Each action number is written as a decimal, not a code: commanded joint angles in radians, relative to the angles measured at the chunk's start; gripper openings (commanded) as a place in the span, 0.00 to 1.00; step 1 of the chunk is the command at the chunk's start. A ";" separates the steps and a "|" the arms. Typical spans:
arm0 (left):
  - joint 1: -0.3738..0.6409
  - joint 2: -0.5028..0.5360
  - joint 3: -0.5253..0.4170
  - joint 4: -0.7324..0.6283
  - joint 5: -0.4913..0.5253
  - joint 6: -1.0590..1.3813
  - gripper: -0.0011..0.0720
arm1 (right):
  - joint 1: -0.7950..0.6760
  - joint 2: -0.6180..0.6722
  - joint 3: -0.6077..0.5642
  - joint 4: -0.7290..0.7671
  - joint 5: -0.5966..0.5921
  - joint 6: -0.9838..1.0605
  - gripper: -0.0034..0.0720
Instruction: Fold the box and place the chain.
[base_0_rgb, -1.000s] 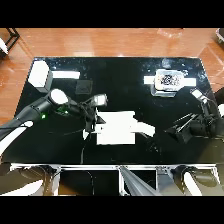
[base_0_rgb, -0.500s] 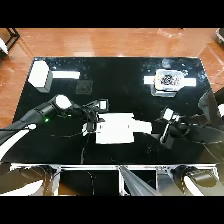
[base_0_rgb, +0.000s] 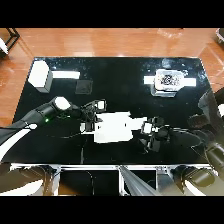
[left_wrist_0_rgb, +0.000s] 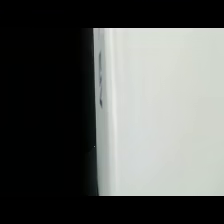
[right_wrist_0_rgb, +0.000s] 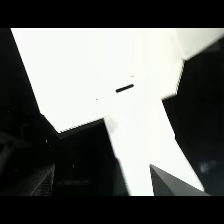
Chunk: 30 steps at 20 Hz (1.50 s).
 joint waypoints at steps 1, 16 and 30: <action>-0.008 -0.016 -0.001 -0.005 -0.024 0.071 0.05 | 0.055 -0.083 -0.004 0.000 0.093 -0.067 0.98; -0.010 -0.045 0.000 0.042 -0.040 0.013 0.05 | 0.171 -0.140 -0.003 0.060 0.105 -0.100 0.98; -0.022 -0.045 0.000 0.111 -0.024 -0.053 0.05 | 0.253 -0.180 -0.003 0.149 0.224 -0.087 0.98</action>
